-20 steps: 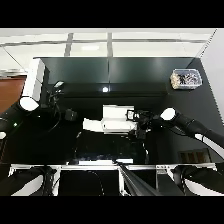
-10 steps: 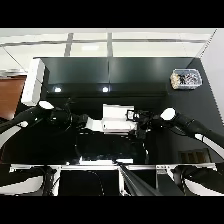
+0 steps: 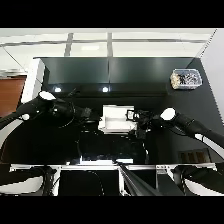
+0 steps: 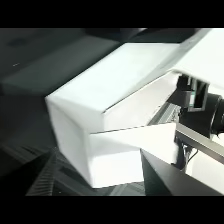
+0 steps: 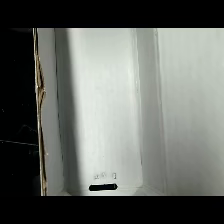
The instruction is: Fold the box and place the chain.
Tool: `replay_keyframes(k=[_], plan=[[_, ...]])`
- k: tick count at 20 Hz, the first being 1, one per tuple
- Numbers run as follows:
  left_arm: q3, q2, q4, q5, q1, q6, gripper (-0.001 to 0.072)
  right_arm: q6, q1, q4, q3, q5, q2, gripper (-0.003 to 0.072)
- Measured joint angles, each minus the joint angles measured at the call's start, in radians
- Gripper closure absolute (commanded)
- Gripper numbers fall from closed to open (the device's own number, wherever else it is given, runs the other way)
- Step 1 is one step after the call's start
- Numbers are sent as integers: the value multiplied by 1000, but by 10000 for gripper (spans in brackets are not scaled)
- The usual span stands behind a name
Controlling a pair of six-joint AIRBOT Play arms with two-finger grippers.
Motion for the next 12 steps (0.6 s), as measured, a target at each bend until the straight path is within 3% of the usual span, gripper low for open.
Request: replay_keyframes(k=[2,4,12], plan=[[29,0,26,-1,-35,-35,229,0,0,0,0,0,0,508],[63,0,72,11,-76,-100,308,0,0,0,0,0,0,508],[186,0,315,72,-230,-389,308,0,0,0,0,0,0,508]])
